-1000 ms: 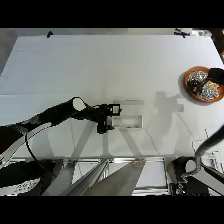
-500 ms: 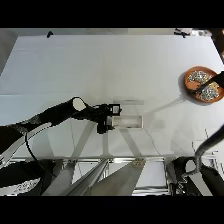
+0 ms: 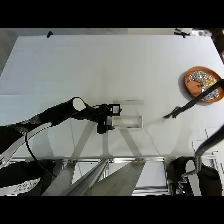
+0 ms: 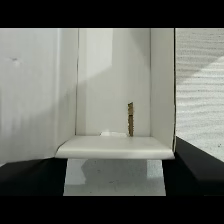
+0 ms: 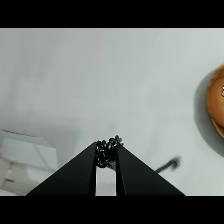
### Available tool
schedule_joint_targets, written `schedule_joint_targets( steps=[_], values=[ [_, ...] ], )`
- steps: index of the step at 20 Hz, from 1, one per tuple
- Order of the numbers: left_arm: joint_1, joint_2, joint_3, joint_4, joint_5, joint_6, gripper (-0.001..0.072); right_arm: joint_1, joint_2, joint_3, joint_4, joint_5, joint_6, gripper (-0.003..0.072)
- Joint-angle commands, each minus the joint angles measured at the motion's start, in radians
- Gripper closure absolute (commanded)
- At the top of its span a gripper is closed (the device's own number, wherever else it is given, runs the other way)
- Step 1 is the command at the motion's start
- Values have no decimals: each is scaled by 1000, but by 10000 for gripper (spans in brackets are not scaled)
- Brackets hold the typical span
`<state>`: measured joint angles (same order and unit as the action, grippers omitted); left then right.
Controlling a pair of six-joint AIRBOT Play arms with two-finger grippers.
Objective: Fold the box and place the chain.
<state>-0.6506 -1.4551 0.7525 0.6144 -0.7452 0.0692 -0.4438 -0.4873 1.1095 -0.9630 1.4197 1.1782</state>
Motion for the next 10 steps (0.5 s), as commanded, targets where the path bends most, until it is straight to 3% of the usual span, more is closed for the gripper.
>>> schedule_joint_targets(
  steps=[1,4,10],
  values=[
    [1,0,1,0,0,0,696,15,30,-1,127,34,10,678],
    [1,0,1,0,0,0,696,89,30,-46,105,47,23,678],
    [1,0,1,0,0,0,696,245,30,-324,107,-42,31,678]
  ],
)
